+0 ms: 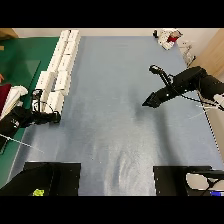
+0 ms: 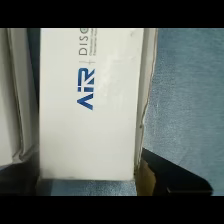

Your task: Fold the box.

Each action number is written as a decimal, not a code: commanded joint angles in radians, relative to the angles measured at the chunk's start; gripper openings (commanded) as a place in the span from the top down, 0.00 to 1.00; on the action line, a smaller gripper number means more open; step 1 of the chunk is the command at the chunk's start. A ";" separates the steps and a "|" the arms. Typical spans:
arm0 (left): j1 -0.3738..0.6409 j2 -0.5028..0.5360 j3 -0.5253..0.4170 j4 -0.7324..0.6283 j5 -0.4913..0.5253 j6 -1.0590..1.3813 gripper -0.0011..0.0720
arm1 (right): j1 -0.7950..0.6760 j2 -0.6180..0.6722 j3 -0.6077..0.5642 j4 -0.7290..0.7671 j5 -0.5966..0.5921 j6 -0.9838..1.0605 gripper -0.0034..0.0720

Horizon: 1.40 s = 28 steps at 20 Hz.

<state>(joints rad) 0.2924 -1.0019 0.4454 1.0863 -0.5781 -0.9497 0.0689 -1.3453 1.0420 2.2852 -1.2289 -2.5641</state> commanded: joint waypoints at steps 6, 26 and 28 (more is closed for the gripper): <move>0.001 0.007 0.066 0.056 -0.123 -0.004 0.04 | -0.001 -0.001 0.001 0.000 0.000 0.000 0.93; -0.204 0.093 0.549 -0.091 -0.597 -0.141 0.97 | -0.001 -0.001 0.001 0.000 0.000 0.000 0.93; -0.320 0.000 0.607 -0.091 -0.567 -0.157 0.97 | -0.001 -0.001 0.001 0.000 0.000 0.000 0.93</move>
<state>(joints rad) 0.0975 -0.9085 0.9821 1.0267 -1.1587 -1.0901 0.0685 -1.3453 1.0420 2.2848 -1.2289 -2.5645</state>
